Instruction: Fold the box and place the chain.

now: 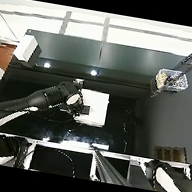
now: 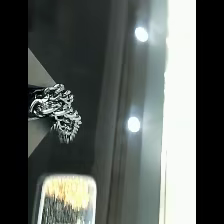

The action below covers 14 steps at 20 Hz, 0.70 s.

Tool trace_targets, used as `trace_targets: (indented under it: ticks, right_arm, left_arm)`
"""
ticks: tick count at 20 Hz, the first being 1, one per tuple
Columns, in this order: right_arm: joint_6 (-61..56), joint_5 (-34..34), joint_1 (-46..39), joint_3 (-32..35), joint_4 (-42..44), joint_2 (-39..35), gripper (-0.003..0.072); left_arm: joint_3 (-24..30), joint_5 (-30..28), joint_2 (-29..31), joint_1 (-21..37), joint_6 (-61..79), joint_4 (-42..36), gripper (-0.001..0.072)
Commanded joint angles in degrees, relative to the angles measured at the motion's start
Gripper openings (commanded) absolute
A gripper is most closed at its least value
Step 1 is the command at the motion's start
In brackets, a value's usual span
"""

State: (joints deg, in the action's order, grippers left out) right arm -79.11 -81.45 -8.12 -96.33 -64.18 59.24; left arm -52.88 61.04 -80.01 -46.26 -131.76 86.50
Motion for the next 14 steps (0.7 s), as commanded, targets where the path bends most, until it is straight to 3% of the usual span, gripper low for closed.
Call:
trace_targets:
  ticks: [1,6,14]
  right_arm:
    - [2.7,-7.6,7.1,0.9,2.5,-2.1,0.0039]
    - [5.9,-11.0,19.6,5.6,7.5,-2.1,0.0038]
    - [5.6,-7.4,30.8,7.3,15.6,-1.9,0.0038]
  left_arm:
    - [0.0,-0.4,0.0,0.0,0.0,0.0,0.0028]
    - [0.0,-0.4,0.0,0.0,0.0,0.0,0.0028]
    - [0.0,-0.6,0.0,0.0,0.0,0.0,0.0028]
